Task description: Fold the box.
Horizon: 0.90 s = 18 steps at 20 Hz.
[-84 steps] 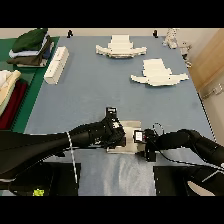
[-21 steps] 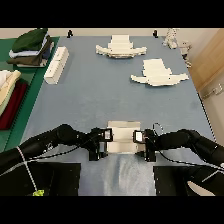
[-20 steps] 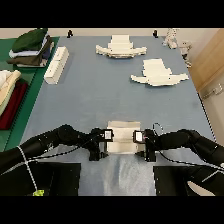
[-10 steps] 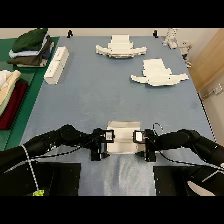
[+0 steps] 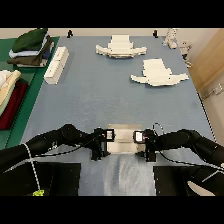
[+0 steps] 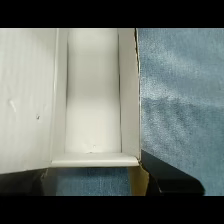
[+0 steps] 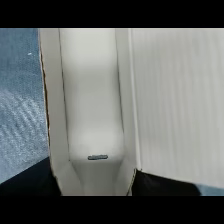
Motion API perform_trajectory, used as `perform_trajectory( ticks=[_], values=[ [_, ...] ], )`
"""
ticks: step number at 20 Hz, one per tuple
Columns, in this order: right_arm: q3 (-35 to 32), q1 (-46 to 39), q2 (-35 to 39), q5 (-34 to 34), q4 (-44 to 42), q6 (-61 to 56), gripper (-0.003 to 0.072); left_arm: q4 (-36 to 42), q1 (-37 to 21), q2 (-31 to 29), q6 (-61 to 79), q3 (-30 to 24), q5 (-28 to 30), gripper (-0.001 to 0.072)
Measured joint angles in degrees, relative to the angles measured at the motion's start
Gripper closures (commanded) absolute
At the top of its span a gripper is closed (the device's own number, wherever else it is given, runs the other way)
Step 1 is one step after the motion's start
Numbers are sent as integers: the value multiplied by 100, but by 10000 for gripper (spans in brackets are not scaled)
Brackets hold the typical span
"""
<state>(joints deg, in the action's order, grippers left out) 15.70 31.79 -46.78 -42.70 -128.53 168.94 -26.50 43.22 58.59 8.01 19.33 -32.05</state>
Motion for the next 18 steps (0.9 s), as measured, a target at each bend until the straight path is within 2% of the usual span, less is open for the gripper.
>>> perform_trajectory(
  ticks=[4, 6, 14, 15, 17, 18],
  values=[
    [0, 0, 0, 2, 0, -2, 181, -9, 0, 20, 9, 0, -9, 238],
    [0, 0, 0, 20, -2, 4, 181, -31, 2, 39, 28, -7, 20, 18],
    [0, 0, -2, 20, -7, 0, 181, -44, 4, 31, -7, 9, -37, 19],
    [0, 0, -2, 20, -7, -2, 181, -46, 7, 31, -11, 28, -39, 24],
    [0, 0, -2, 15, -4, 0, 181, -50, 7, 33, -52, 70, -20, 271],
    [0, 0, -2, 11, -4, -17, 181, -48, 7, 31, -76, 83, -15, 271]
  ],
)
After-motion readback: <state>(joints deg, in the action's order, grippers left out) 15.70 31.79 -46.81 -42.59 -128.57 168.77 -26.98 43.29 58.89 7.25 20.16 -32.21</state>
